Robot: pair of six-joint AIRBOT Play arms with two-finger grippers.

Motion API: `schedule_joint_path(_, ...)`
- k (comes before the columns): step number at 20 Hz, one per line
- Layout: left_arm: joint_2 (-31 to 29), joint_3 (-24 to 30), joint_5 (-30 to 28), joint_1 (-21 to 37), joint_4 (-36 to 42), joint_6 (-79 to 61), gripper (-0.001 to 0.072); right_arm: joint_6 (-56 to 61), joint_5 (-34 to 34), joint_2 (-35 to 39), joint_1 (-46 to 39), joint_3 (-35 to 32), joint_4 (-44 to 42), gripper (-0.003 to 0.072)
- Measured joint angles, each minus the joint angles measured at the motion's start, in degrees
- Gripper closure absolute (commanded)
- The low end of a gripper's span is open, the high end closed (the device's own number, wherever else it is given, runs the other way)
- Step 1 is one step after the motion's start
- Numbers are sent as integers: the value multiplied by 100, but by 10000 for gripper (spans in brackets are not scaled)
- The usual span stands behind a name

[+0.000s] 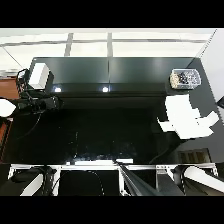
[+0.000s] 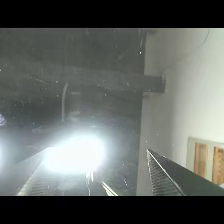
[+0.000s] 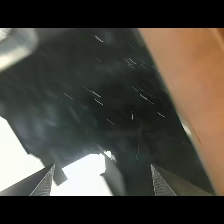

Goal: Fold the box and place the chain.

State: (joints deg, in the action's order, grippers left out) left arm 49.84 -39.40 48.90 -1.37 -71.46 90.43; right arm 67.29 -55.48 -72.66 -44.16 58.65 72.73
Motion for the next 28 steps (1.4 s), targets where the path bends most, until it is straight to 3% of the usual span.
schedule_joint_path(4,72,0,-50,-7,26,0,0,-1161,-1008,-634,-129,365,227,-24)
schedule_joint_path(9,94,-2,-35,-7,125,2,0,-1762,-1185,-986,264,483,625,487)
schedule_joint_path(10,94,0,-28,-7,133,2,0,-1799,-1119,-1014,315,494,743,643)
schedule_joint_path(11,94,0,-28,-7,144,2,0,-1838,-1080,-1032,350,507,837,670)
schedule_joint_path(16,94,-2,-24,-7,166,2,1,-1910,-1266,-962,435,533,691,671)
schedule_joint_path(21,94,0,-20,-26,188,2,0,-1954,-1606,-214,562,328,-1051,671)
schedule_joint_path(24,98,-2,-20,-208,267,-35,0,-1982,-1617,496,876,-201,-1974,671)
schedule_joint_path(28,238,-2,-153,-802,579,-186,2,-2079,-1217,1272,1880,-1482,-3211,671)
